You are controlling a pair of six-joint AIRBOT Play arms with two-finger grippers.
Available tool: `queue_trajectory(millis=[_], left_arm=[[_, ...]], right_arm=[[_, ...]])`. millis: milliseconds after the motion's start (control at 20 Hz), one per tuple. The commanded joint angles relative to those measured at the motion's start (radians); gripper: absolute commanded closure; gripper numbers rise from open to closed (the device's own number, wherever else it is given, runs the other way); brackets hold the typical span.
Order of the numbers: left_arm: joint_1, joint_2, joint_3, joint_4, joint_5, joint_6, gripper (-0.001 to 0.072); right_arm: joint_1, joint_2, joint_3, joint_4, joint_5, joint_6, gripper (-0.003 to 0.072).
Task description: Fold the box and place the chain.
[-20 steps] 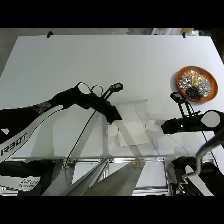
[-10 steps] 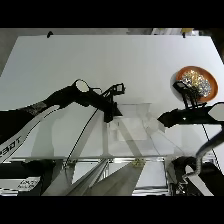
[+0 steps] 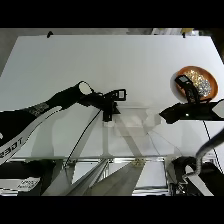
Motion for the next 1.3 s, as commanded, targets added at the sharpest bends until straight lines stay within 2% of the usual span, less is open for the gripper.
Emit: queue_trajectory(millis=[0, 500, 550, 650, 750, 850, 1050, 1150, 1250], left_arm=[[-0.02, -0.023, 0.001, 0.008, 0.04, 0.039, 0.0703], [-0.018, -0.026, 0.001, 0.009, 0.039, 0.039, 0.07], [-0.018, -0.026, 0.001, 0.008, 0.039, 0.039, 0.07], [-0.018, -0.026, 0.001, 0.008, 0.038, 0.039, 0.07], [-0.018, -0.026, 0.001, 0.008, 0.036, 0.039, 0.07], [-0.018, -0.026, 0.001, 0.008, 0.036, 0.039, 0.07], [-0.018, -0.026, 0.001, 0.008, 0.036, 0.039, 0.07], [-0.018, -0.026, 0.001, 0.008, 0.036, 0.039, 0.07], [-0.018, -0.026, 0.001, 0.008, 0.037, 0.039, 0.07]], right_arm=[[0.001, 0.0, 0.002, -0.008, -0.006, -0.005, 0.0366], [0.001, 0.0, 0.002, -0.017, -0.003, -0.057, 0.0373], [0.001, 0.0, 0.002, -0.016, 0.001, -0.1, 0.0427], [0.001, 0.0, 0.002, 0.0, 0.023, -0.228, 0.0619], [0.002, 0.0, 0.002, 0.066, 0.068, -0.401, 0.067], [0.042, 0.0, 0.002, 0.109, 0.108, -0.506, 0.067], [0.213, 0.0, -0.01, 0.019, 0.178, -0.527, 0.067], [0.303, 0.0, -0.03, -0.02, 0.174, -0.528, 0.067], [0.33, 0.004, -0.068, -0.048, 0.129, -0.597, 0.0669]])
